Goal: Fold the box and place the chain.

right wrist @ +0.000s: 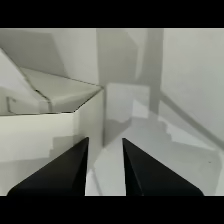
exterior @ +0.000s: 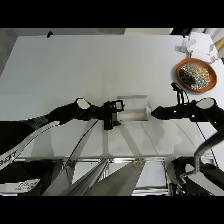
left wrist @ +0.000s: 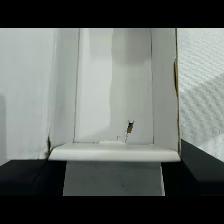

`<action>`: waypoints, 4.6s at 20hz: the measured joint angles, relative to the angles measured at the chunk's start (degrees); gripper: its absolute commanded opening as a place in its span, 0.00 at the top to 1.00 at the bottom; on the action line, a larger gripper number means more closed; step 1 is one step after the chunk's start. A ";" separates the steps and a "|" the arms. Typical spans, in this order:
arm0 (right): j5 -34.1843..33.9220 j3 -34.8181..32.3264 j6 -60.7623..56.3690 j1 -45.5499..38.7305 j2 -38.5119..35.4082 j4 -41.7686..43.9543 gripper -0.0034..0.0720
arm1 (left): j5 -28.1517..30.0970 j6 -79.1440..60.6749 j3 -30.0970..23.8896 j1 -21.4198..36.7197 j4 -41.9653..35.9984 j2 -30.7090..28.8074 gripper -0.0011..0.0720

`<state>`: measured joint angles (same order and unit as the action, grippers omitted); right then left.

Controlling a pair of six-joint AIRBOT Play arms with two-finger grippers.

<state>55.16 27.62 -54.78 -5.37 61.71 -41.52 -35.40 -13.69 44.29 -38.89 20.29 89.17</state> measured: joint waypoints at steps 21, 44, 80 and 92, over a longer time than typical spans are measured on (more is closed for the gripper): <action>-3.19 11.80 -25.94 23.15 1.18 -24.13 0.40 | 0.00 0.00 0.00 0.00 0.00 0.00 0.64; -1.95 17.55 -60.39 37.59 12.61 -48.09 0.91 | 0.02 0.15 0.00 0.02 -0.07 0.00 0.64; -2.08 17.59 -60.30 37.77 12.46 -49.66 0.69 | 0.00 -0.04 0.02 0.02 -0.02 0.00 0.64; -1.75 17.57 -59.84 37.42 11.65 -50.73 0.56 | 0.02 -0.07 0.02 0.00 0.02 0.00 0.64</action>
<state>53.41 45.19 -114.63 32.05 73.36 -92.25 -35.38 -13.76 44.31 -38.89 20.32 89.17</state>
